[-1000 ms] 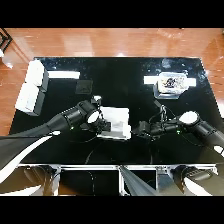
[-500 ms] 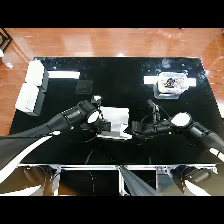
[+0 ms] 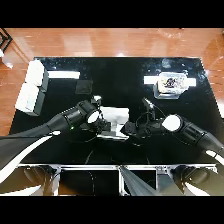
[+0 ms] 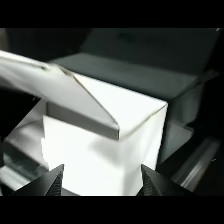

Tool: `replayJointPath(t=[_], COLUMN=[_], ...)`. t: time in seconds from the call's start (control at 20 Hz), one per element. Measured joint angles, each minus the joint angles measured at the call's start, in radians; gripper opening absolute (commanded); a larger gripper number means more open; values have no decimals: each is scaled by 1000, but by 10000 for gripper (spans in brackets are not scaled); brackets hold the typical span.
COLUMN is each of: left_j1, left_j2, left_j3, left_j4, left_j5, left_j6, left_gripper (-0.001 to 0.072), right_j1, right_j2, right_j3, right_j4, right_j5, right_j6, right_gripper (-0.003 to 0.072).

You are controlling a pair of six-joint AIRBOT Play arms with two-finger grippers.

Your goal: Fold the box and place the chain.

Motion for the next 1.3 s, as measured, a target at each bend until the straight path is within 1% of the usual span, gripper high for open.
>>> replayJointPath(t=[0.05,0.35,0.5,0.55,0.6,0.7,0.95,1.0,1.3], left_j1=[0,0,0,0,0,0,0,0,0], left_j2=[0,-1,-2,-2,-2,-2,-2,-2,-2], left_j3=[0,0,0,0,0,0,0,0,0], left_j4=[0,3,4,4,4,4,4,4,4], left_j5=[0,0,3,4,5,6,7,8,8], left_j6=[0,0,0,0,1,1,1,1,2], left_gripper=[23,23,23,23,23,23,23,23,23], right_j1=[12,85,133,149,163,187,215,217,231], right_j2=[-3,-61,-104,-121,-136,-163,-203,-211,-268], right_j3=[15,102,161,183,203,239,282,289,347], right_j4=[-42,-248,-374,-419,-457,-520,-610,-623,-679], right_j5=[-1,16,53,75,97,138,191,199,246], right_j6=[43,266,384,425,459,523,645,661,703], right_gripper=[483,462,462,455,425,417,405,348,348])
